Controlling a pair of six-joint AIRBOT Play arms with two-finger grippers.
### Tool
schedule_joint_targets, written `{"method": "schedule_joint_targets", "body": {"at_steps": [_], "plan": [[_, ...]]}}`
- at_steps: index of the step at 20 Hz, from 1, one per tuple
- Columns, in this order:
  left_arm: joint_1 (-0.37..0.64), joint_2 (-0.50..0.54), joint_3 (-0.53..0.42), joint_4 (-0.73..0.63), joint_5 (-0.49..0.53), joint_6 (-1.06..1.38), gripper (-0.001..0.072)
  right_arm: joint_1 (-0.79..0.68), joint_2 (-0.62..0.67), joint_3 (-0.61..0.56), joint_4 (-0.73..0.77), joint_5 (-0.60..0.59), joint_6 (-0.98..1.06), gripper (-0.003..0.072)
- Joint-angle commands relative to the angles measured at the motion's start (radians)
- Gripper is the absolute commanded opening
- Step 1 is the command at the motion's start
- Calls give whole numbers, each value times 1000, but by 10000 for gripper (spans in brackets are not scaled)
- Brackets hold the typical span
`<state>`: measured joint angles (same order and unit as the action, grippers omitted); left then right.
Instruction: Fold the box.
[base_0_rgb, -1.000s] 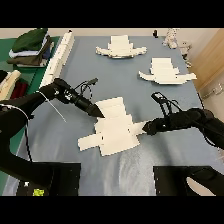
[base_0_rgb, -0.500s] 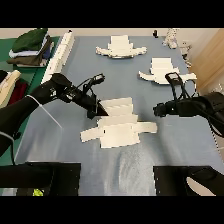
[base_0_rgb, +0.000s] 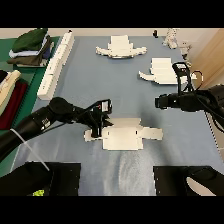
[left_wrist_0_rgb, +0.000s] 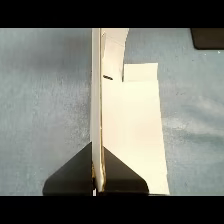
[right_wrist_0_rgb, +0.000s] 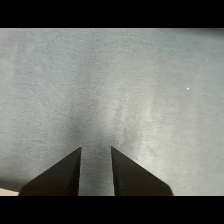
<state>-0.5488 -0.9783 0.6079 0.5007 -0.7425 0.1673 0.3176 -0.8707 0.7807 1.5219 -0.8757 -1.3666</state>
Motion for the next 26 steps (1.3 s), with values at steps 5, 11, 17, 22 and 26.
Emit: {"method": "schedule_joint_targets", "body": {"at_steps": [5,11,17,22,26], "plan": [[-118,34,-121,-33,246,78,14,0,-37,3,18,0,26,310],[-97,13,-87,-30,200,41,14,0,-38,3,27,0,28,309],[75,-19,-2,-24,-83,-8,14,0,-38,3,42,0,32,309],[82,-126,43,-24,-127,-5,14,0,-38,3,51,1,32,309],[82,-182,117,-21,-152,-10,14,1,-38,3,55,1,32,309]]}}
